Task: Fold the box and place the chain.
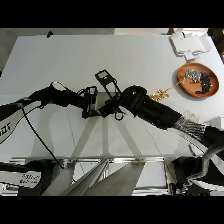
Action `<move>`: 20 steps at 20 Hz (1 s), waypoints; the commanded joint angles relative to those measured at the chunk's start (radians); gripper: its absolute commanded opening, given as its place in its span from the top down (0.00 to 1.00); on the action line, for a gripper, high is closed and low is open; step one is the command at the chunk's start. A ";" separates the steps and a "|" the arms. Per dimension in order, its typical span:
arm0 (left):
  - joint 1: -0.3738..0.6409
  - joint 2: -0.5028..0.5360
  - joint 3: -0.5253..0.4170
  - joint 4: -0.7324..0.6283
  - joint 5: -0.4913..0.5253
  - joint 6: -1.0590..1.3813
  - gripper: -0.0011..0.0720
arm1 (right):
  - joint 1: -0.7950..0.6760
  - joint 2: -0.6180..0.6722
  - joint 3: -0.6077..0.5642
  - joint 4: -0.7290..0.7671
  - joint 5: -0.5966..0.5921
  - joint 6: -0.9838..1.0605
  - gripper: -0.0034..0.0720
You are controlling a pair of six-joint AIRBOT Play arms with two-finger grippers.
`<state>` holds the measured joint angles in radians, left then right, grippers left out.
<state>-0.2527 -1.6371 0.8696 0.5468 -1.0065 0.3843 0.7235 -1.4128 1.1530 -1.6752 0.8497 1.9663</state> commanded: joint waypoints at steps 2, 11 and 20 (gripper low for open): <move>0.000 0.000 0.000 0.000 0.000 0.000 0.28 | 0.000 0.000 0.001 -0.014 0.011 0.080 0.53; 0.000 0.000 0.000 0.000 0.000 0.000 0.28 | -0.107 0.149 0.002 -0.054 0.111 0.106 0.53; 0.000 0.000 0.000 0.000 0.000 0.000 0.28 | -0.428 0.273 0.001 -0.056 0.373 0.032 0.17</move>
<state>-0.2527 -1.6371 0.8696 0.5468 -1.0065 0.3843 0.3851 -1.1511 1.1549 -1.7306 1.1336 2.0270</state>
